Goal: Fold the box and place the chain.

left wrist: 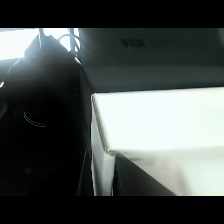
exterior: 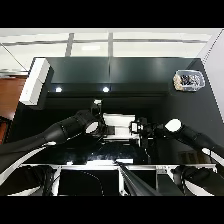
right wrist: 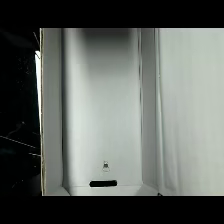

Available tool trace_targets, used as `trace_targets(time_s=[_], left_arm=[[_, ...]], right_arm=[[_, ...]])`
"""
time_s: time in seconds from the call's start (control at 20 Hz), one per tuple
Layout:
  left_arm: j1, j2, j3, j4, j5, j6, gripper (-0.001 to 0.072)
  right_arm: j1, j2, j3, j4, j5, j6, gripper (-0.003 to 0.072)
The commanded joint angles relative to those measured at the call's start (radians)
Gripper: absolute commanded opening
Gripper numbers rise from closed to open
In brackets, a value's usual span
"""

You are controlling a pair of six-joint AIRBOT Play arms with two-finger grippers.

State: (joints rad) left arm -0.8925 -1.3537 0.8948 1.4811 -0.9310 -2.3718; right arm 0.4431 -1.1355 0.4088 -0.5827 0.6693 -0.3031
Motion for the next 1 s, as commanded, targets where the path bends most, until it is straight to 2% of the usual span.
trace_targets(time_s=[0.0, 0.05, 0.25, 0.3, 0.35, 0.55, 0.7, 0.8, 0.9, 0.95], left_arm=[[-0.002, -0.023, 0.032, 0.011, 0.003, -0.019, 0.0253], [-0.002, -0.037, 0.045, 0.009, -0.006, -0.019, 0.0296], [-0.006, -0.076, 0.084, 0.02, -0.047, -0.015, 0.0286], [-0.006, -0.076, 0.084, 0.025, -0.047, -0.017, 0.0247], [-0.006, -0.076, 0.084, 0.026, -0.047, -0.017, 0.0177], [-0.006, -0.077, 0.084, 0.025, -0.059, -0.019, 0.0159], [-0.006, -0.077, 0.084, 0.025, -0.068, -0.019, 0.0042], [-0.006, -0.077, 0.084, 0.026, -0.067, -0.018, 0.0025], [-0.006, -0.077, 0.085, 0.026, -0.066, -0.018, 0.0032], [-0.006, -0.077, 0.085, 0.025, -0.066, -0.019, 0.0132]], right_arm=[[0.0, 0.0, 0.0, 0.0, 0.001, 0.0, 0.0461], [0.0, 0.0, 0.0, 0.0, 0.001, 0.0, 0.0461], [0.0, 0.0, 0.0, 0.0, 0.002, 0.0, 0.0462], [0.0, 0.0, 0.0, 0.0, 0.001, 0.0, 0.0461], [0.0, 0.0, 0.0, 0.0, 0.001, 0.0, 0.0461], [0.0, 0.0, 0.0, 0.0, 0.001, 0.0, 0.0461], [0.0, 0.0, 0.0, 0.006, 0.001, 0.0, 0.0461], [0.0, 0.0, 0.0, 0.006, 0.001, 0.0, 0.0461], [0.0, 0.0, 0.0, 0.006, 0.001, 0.0, 0.0461], [0.0, 0.0, 0.0, 0.006, 0.001, 0.0, 0.0461]])
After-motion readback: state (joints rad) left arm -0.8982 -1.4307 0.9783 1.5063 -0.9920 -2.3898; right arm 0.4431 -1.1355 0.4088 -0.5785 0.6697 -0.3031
